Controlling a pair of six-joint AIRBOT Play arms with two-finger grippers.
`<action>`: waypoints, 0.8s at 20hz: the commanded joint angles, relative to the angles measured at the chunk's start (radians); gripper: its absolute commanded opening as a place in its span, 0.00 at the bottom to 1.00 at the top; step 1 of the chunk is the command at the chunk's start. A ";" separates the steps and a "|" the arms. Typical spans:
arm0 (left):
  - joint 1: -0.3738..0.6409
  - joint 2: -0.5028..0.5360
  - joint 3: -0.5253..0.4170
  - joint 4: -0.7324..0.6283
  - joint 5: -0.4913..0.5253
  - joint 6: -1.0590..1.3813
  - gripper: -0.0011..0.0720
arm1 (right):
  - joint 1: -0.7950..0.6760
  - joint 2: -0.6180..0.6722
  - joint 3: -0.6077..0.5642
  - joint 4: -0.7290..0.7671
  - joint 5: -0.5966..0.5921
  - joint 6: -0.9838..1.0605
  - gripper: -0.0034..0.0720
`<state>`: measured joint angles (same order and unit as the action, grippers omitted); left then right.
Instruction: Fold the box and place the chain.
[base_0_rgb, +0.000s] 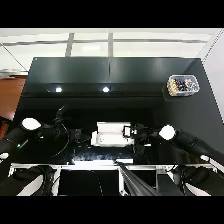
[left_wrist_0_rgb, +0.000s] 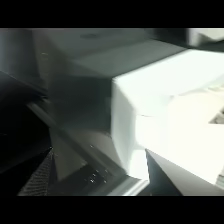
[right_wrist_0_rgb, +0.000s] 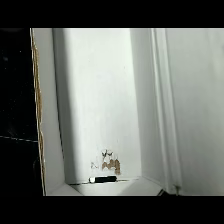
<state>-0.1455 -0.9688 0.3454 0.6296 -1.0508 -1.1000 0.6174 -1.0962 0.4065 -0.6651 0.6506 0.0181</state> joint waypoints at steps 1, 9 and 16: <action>-0.038 0.039 0.020 -0.044 -0.035 -0.008 0.97 | 0.000 0.000 0.000 0.000 0.000 0.000 0.52; -0.234 0.044 0.026 -0.066 0.055 -0.034 0.84 | 0.000 0.000 0.000 0.000 0.000 0.000 0.52; -0.241 0.044 0.031 -0.066 0.083 -0.060 0.73 | 0.000 0.000 0.000 0.000 0.000 0.000 0.52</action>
<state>-0.3805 -0.9253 0.3752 0.5640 -0.9813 -1.1492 0.6174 -1.0958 0.4065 -0.6651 0.6506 0.0181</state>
